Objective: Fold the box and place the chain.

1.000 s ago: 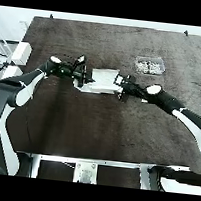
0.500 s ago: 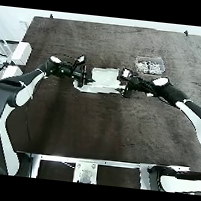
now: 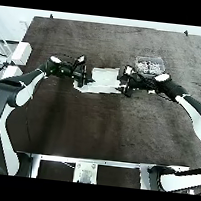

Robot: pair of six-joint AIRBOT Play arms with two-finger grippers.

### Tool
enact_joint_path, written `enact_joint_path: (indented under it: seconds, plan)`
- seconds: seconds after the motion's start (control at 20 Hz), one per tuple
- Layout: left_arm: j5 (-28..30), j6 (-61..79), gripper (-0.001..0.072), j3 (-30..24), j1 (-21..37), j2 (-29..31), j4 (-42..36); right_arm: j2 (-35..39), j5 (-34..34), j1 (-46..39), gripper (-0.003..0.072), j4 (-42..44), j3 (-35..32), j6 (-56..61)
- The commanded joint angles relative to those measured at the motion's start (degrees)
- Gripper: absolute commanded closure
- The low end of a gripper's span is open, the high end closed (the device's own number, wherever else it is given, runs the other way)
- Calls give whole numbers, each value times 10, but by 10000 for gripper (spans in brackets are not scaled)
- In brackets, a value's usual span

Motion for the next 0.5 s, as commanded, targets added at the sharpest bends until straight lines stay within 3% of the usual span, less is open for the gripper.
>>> enact_joint_path:
  seconds: [0.0, 0.45]
  plan:
    - [0, 0, 691, 0, 0, 0, 0, -16, 30, -11, 72, -1, 19, -1]
    - [-1, 0, 690, 0, 0, 0, 0, -73, 99, -21, 72, -16, 84, 23]
